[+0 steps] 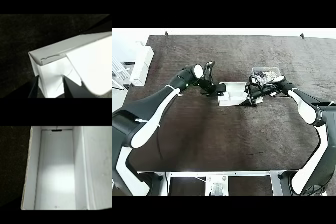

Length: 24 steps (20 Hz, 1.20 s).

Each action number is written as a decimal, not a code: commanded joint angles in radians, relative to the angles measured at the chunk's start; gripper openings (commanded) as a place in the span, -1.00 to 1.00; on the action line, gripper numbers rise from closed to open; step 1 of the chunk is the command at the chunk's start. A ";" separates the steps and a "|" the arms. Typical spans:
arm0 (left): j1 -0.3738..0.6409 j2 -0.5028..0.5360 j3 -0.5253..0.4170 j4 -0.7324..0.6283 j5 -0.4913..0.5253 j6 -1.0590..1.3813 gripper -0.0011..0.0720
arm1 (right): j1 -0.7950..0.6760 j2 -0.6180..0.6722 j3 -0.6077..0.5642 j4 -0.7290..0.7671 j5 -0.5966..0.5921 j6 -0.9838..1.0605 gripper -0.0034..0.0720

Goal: Fold the box and place the chain.

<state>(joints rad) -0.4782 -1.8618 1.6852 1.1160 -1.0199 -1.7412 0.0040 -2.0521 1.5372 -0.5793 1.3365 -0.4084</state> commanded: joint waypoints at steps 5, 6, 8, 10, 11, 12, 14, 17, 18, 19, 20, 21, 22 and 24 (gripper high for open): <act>-0.037 -0.094 0.147 0.078 -0.126 -0.109 0.04 | 0.000 0.000 0.000 0.000 0.000 0.000 0.65; -0.039 -0.096 0.149 0.086 -0.129 -0.119 0.04 | 0.000 0.000 0.000 0.000 0.000 0.000 0.65; -0.039 -0.103 0.153 0.089 -0.154 -0.121 0.04 | 0.000 0.000 0.000 0.000 0.000 0.000 0.65; -0.039 -0.103 0.153 0.119 -0.180 -0.136 0.04 | 0.000 0.000 0.000 0.000 0.000 0.000 0.65; -0.039 -0.103 0.153 0.121 -0.184 -0.136 0.04 | 0.000 0.000 0.000 0.000 0.000 0.000 0.65; -0.039 -0.103 0.158 0.132 -0.187 -0.138 0.04 | 0.000 0.000 0.000 0.000 0.000 0.000 0.65; -0.039 -0.105 0.179 0.144 -0.198 -0.138 0.04 | 0.000 0.000 0.000 0.000 0.000 0.000 0.65; -0.039 -0.108 0.203 0.168 -0.209 -0.139 0.04 | 0.000 0.000 0.000 0.000 0.000 0.000 0.65; -0.039 -0.108 0.204 0.171 -0.209 -0.140 0.04 | 0.000 0.000 0.000 0.000 0.000 0.000 0.65; -0.039 -0.108 0.204 0.171 -0.209 -0.140 0.04 | 0.000 0.000 0.000 0.000 0.000 0.000 0.65; -0.039 -0.108 0.204 0.171 -0.208 -0.139 0.04 | 0.000 0.000 0.000 0.000 0.000 0.000 0.65; -0.043 -0.108 0.204 0.173 -0.208 -0.140 0.04 | 0.000 0.000 0.000 0.000 0.000 0.000 0.65; -0.047 -0.108 0.204 0.175 -0.206 -0.139 0.04 | 0.000 0.000 0.000 0.000 0.000 0.000 0.65; -0.051 -0.108 0.204 0.183 -0.196 -0.139 0.04 | 0.000 0.000 0.000 0.000 0.000 0.000 0.65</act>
